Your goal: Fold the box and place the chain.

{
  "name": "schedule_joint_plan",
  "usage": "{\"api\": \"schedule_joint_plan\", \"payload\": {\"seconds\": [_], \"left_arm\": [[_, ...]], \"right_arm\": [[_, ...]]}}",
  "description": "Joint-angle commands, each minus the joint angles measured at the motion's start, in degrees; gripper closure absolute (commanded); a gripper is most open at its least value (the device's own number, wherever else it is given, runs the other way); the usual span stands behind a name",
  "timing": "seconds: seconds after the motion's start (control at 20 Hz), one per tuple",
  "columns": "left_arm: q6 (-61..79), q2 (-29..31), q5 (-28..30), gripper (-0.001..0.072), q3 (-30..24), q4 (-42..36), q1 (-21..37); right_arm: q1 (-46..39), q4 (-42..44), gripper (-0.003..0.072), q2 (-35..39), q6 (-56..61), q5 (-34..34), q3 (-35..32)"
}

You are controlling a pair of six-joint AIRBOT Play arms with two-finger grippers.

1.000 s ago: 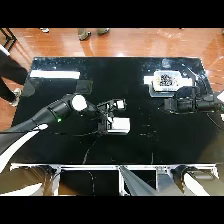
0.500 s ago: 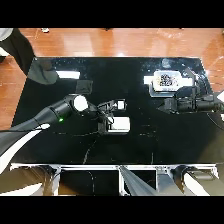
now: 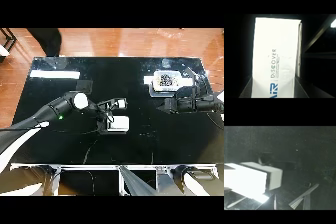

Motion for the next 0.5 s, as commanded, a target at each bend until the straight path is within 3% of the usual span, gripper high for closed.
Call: {"api": "schedule_joint_plan", "payload": {"seconds": [0.0,0.2,0.45], "left_arm": [[-11.0,0.3,-6.7,0.0692,5.4,7.7,0.7],[-19.0,0.5,-13.7,0.0693,11.4,14.6,6.3],[-22.7,0.5,-12.2,0.0692,15.1,14.6,22.3]], "right_arm": [[0.0,0.0,0.0668,0.0,0.0,0.0,0.0],[0.0,0.0,0.0668,0.0,0.0,0.0,0.0],[0.0,0.0,0.0668,0.0,0.0,0.0,0.0]]}}
